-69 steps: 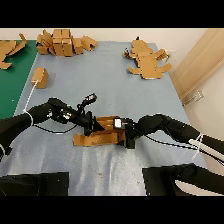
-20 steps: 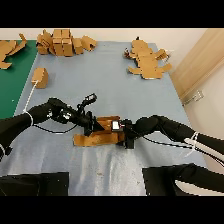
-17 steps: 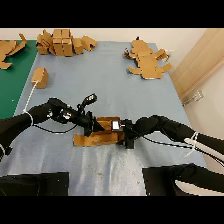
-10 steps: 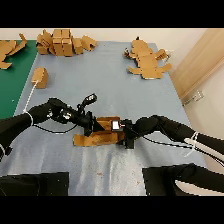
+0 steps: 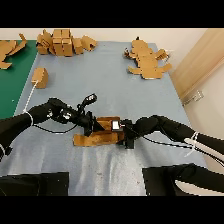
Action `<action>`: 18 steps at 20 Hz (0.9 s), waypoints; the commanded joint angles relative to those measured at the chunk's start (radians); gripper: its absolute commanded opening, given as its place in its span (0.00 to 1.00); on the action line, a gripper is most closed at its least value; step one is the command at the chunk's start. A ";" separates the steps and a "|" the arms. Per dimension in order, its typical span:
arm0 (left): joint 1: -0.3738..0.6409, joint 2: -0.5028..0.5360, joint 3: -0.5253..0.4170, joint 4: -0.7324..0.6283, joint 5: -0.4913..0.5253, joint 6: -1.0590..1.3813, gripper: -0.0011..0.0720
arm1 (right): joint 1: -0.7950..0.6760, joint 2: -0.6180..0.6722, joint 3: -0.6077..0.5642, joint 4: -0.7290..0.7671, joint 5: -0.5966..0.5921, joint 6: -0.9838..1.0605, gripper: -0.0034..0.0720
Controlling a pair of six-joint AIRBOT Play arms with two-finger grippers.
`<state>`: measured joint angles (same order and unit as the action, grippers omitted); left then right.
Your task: Fold the box.
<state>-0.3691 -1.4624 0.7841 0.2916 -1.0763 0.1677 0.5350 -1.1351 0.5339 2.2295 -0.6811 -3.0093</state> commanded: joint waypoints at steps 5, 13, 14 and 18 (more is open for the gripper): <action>0.001 0.000 0.000 0.000 0.000 0.000 0.03 | 0.001 0.000 0.001 0.000 -0.001 0.000 0.77; 0.001 0.000 0.000 -0.007 0.002 -0.015 0.03 | 0.001 0.000 0.001 0.003 -0.001 0.000 0.77; 0.001 0.000 0.000 -0.008 0.006 -0.032 0.28 | 0.001 0.000 0.001 0.003 -0.001 0.000 0.77; 0.003 0.002 0.018 -0.022 -0.012 -0.142 0.63 | 0.001 0.000 0.001 0.003 -0.001 0.000 0.77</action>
